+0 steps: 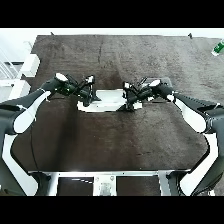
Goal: Fold the box and place the chain.
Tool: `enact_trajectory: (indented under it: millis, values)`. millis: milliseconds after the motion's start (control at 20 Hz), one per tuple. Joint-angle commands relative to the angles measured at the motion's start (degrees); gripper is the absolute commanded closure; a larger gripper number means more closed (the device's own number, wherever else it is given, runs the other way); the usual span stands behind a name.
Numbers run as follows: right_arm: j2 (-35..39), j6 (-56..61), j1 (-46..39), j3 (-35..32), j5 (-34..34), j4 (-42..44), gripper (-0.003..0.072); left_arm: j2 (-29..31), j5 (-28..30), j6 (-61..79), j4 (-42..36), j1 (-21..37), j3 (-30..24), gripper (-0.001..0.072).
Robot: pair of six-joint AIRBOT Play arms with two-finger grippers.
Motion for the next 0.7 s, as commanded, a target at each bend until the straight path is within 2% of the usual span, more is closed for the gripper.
enact_trajectory:
  millis: [0,650]
  values:
    - [0.0,0.7,0.0,0.2,0.0,-1.5,0.0076,0.0,0.0,0.0,0.0,0.0,0.0,0.0684]
    - [0.0,1.8,-0.8,0.5,0.0,-2.4,0.0075,0.0,0.0,0.0,0.0,0.0,0.0,0.0684]
